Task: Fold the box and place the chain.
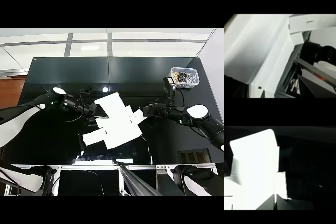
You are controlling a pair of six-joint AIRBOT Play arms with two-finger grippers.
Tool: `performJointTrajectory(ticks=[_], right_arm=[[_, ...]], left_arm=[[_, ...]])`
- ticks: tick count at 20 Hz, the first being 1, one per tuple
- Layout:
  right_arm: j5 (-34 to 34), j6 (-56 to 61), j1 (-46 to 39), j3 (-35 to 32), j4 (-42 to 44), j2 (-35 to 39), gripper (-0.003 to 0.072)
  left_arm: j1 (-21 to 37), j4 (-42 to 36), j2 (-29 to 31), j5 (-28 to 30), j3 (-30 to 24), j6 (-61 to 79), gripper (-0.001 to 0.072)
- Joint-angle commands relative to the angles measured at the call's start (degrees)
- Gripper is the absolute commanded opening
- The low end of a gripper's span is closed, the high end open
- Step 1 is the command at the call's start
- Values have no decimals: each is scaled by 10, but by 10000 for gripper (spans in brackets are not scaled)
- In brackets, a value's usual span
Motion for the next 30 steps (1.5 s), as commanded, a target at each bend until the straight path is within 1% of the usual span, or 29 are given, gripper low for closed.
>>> performJointTrajectory(ticks=[1,3,5,6,7,8,9,10,11,12,13,15,16,17,18,19,21,22,23,24,25,27,28,30], right_arm=[[0,0,0,0,0,0,17],[0,0,0,0,-1,0,16],[0,0,0,0,-1,0,17],[0,0,0,0,-1,0,17],[0,0,0,0,-1,0,17],[0,0,0,0,-2,0,19],[-3,0,0,0,-4,0,176],[-9,1,0,0,-14,0,532],[-11,1,-2,1,-28,1,690],[3,1,-11,5,-59,1,690],[35,2,-26,17,-107,1,690],[135,4,-71,61,-223,1,690],[184,4,-94,86,-280,1,690],[220,4,-115,107,-324,1,690],[242,4,-131,121,-351,1,690],[253,4,-144,128,-366,1,690],[243,4,-160,129,-366,1,690],[228,4,-160,129,-366,1,690],[212,4,-158,129,-365,1,690],[201,4,-158,129,-362,1,690],[196,4,-158,129,-356,1,690],[192,4,-156,129,-353,1,690],[191,-9,-154,128,-361,0,690],[205,-85,-146,117,-375,0,690]], left_arm=[[-2,3,-32,-99,43,79,543],[-7,22,-44,-101,66,81,428],[-13,31,-61,-101,91,74,227],[-15,31,-69,-101,103,74,152],[-16,30,-72,-100,109,74,104],[-15,31,-73,-94,113,75,30],[-13,31,-73,-92,115,75,30],[-11,33,-72,-90,117,74,30],[-9,37,-72,-90,119,73,30],[-6,46,-69,-90,120,67,29],[-5,65,-62,-90,120,67,28],[-8,122,-31,-91,120,59,27],[-14,150,-4,-90,116,58,27],[-22,164,30,-80,105,62,27],[-35,162,78,-48,77,72,27],[-50,153,133,4,35,108,27],[-84,148,254,156,-74,177,30],[-99,148,305,245,-124,208,30],[-111,148,341,319,-162,251,31],[-121,151,364,376,-191,324,32],[-127,155,371,395,-201,384,31],[-132,165,355,392,-197,398,30],[-132,170,341,386,-191,424,30],[-139,212,309,361,-166,484,29]])
